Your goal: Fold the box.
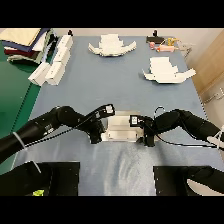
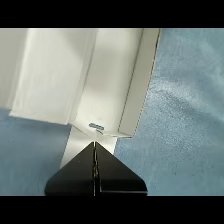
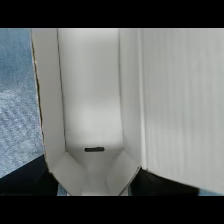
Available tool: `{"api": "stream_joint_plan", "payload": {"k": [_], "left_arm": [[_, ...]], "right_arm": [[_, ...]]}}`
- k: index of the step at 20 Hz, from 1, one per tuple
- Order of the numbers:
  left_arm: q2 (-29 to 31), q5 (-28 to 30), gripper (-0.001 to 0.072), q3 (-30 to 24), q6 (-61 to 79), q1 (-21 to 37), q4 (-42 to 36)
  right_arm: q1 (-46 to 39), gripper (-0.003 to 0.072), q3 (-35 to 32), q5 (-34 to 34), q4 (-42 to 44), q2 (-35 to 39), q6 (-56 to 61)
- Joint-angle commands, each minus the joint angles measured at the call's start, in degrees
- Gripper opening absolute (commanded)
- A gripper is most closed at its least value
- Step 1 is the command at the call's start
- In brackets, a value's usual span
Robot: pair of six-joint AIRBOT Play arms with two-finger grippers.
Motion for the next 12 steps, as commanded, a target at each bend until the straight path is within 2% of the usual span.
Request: {"api": "stream_joint_plan", "payload": {"k": [1,4,6,10,12], "left_arm": [[8.5,-3.3,0.0012,0.1,-20.2,0.2,9.6],[13.9,-10.0,0.0012,0.0,-33.6,3.3,17.7],[15.1,-14.1,0.0011,-0.8,-38.7,9.4,19.9],[15.0,-16.2,0.0012,-5.2,-40.5,23.9,12.8],[15.0,-15.9,0.0012,-8.3,-39.1,27.1,7.6]], "right_arm": [[0.0,0.0502,0.0,0.0,0.0,0.0,0.0],[0.0,0.0503,0.0,0.0,0.0,0.0,0.0],[0.0,0.0502,0.0,0.0,0.0,0.0,0.0],[0.0,0.0502,0.0,0.0,0.0,0.0,0.0],[0.0,0.0502,0.0,0.0,0.0,0.0,0.0]]}}
